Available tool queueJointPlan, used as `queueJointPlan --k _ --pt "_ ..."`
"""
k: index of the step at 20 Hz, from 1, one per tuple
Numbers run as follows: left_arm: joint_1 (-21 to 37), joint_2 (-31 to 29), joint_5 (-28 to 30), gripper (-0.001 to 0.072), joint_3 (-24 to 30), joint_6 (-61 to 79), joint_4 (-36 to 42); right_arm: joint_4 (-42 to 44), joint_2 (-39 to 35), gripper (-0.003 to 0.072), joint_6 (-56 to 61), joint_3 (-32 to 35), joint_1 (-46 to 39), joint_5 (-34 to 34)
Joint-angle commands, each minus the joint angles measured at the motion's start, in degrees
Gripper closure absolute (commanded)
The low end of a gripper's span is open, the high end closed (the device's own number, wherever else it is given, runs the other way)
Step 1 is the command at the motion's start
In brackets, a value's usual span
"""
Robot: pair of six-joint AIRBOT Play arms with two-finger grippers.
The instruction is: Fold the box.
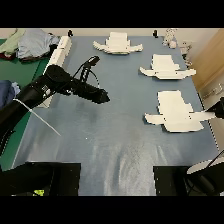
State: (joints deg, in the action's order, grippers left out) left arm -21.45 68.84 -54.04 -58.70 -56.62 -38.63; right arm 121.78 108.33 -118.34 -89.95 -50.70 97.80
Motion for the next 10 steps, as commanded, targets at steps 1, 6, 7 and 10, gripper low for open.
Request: queueJointPlan --k 1,6,7,10 --pt "0.0 0.0 -0.1 0.0696 0.0 0.0 0.1 3.9 1.2 0.0488 -2.1 -0.4 0.2 4.9" --pt "0.0 0.0 0.1 0.0695 0.0 0.0 1.3 7.6 0.8 0.0686 -1.4 0.0 7.8 6.6" --pt "0.0 0.0 0.2 0.0696 0.0 -0.1 1.4 9.4 -0.2 0.0686 -1.0 1.2 10.0 5.8" --pt "0.0 0.0 -0.5 0.0696 0.0 -3.1 1.4 11.1 -8.5 0.0687 0.0 10.6 17.5 -4.3"
